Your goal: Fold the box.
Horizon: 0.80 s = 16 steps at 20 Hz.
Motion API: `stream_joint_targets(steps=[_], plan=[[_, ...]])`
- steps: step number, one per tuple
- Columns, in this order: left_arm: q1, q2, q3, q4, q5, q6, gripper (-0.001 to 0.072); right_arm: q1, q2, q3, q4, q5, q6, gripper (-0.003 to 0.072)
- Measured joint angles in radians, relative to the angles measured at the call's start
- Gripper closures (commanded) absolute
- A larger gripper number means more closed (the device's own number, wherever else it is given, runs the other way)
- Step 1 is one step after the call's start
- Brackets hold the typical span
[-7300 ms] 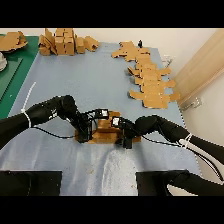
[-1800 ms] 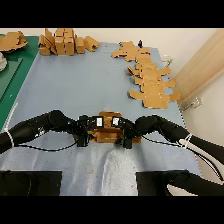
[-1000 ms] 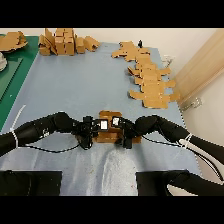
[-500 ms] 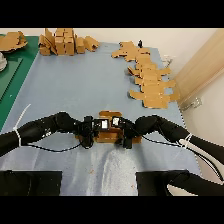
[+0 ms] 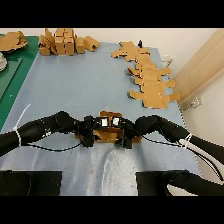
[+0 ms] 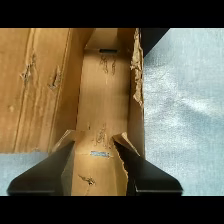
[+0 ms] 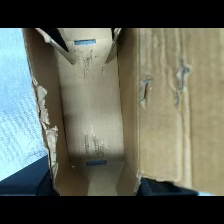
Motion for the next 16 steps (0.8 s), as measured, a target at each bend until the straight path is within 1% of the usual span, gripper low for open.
stream_joint_targets(steps=[2,3,4,5,8,11,13,16], plan=[[0.0,0.0,0.0,-0.003,0.0,0.0,0.0323,0.0,0.0,0.0,0.0,0.0,0.0,0.0232],[0.0,0.0,0.0,-0.003,0.002,0.0,0.0431,0.0,0.0,0.0,0.0,0.0,0.0,0.0233],[0.001,0.001,0.0,0.0,0.005,-0.001,0.0635,0.0,0.0,0.0,0.0,0.0,0.0,0.0232],[0.005,0.008,0.0,0.012,0.008,-0.012,0.0696,0.0,0.0,0.0,0.0,0.0,0.0,0.0232],[0.026,0.061,0.0,0.14,0.009,-0.16,0.0697,0.0,0.0,0.0,0.0,0.0,0.0,0.0232],[0.065,0.159,0.0,0.346,-0.037,-0.433,0.0698,0.0,-0.001,0.0,0.0,0.0,0.0,0.0232],[0.094,0.238,-0.001,0.498,-0.101,-0.654,0.0698,0.0,-0.002,0.0,-0.001,0.0,0.0,0.0232],[0.16,0.333,-0.019,0.697,-0.195,-1.114,0.0697,0.0,-0.002,0.0,-0.002,0.0,0.0,0.0232]])
